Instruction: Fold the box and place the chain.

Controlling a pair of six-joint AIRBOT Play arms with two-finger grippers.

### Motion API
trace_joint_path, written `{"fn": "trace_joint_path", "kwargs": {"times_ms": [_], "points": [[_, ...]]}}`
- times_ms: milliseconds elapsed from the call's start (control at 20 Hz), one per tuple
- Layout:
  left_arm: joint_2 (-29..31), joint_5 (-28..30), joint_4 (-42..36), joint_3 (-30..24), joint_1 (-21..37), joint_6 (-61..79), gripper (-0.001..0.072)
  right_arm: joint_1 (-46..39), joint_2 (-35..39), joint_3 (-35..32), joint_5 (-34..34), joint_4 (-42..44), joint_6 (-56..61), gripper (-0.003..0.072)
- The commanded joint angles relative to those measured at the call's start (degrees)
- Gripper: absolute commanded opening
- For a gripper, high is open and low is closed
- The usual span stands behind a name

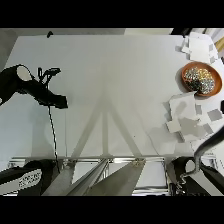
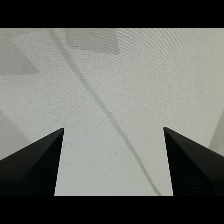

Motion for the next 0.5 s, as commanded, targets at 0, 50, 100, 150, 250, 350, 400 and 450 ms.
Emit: {"fn": "trace_joint_path", "kwargs": {"times_ms": [0,50,100,150,250,350,400,450], "points": [[0.0,0.0,0.0,0.0,0.0,0.0,0.0693,-12.9,-0.6,0.0,-5.0,7.9,-5.2,0.0689],[0.0,0.0,0.0,0.0,0.0,0.0,0.0693,-14.3,-1.3,0.0,-5.0,10.0,-7.8,0.0689],[0.0,0.0,0.0,0.0,0.0,0.0,0.0693,-15.0,-2.4,0.0,-4.8,11.2,-9.2,0.0689],[0.0,0.0,0.0,0.0,0.0,0.0,0.0693,-15.0,-3.5,0.0,-4.4,11.1,-9.2,0.0689],[0.0,0.0,0.0,0.0,0.0,0.0,0.0693,-15.0,-5.7,0.0,-4.5,14.0,-14.2,0.0677],[0.0,0.0,0.0,0.0,0.0,0.0,0.0693,-15.0,-7.6,0.1,-7.7,17.4,-22.7,0.0678],[0.0,0.0,0.0,0.0,0.0,0.0,0.0693,-15.0,-8.7,0.1,-9.9,19.1,-25.8,0.0678],[0.0,0.0,0.0,0.0,0.0,0.0,0.0693,-15.0,-9.9,0.1,-11.7,20.7,-28.6,0.0678]]}}
